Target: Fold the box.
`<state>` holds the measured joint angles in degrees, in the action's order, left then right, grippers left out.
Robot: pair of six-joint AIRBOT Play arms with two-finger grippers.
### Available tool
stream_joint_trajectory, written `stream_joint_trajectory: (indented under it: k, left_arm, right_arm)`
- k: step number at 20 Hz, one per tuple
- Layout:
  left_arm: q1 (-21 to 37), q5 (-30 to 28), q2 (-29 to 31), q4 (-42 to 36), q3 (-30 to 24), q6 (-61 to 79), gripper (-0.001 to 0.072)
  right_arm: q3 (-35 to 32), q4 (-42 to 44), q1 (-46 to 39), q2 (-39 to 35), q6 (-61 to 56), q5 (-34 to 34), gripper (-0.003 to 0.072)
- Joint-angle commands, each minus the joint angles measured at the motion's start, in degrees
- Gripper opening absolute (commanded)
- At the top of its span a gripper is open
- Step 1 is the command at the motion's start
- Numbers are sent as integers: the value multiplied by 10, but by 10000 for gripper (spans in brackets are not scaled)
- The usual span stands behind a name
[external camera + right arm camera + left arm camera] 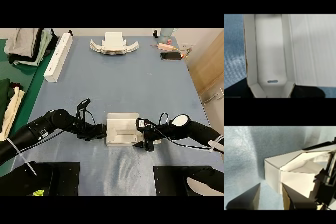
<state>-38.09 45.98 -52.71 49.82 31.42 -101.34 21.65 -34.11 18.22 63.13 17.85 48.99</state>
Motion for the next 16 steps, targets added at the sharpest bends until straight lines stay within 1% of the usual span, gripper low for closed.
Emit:
stream_joint_trajectory:
  k: [1,4,7,8,14,15,16]
  left_arm:
    - [0,1,0,-10,1,0,408]
    - [-1,1,-1,-37,1,16,408]
    - [-2,-12,-2,-36,0,59,408]
    - [-2,-24,-2,-36,1,60,408]
    - [-2,-31,-2,-35,1,48,407]
    - [-3,-30,-3,-19,4,25,405]
    - [-13,-30,-5,16,10,-16,402]
  right_arm:
    - [1,0,0,0,0,0,506]
    - [1,0,0,0,0,0,506]
    - [1,0,0,0,0,0,506]
    - [1,0,0,0,0,0,506]
    - [1,0,0,0,0,0,506]
    - [1,0,0,0,0,0,506]
    - [1,0,0,0,0,0,506]
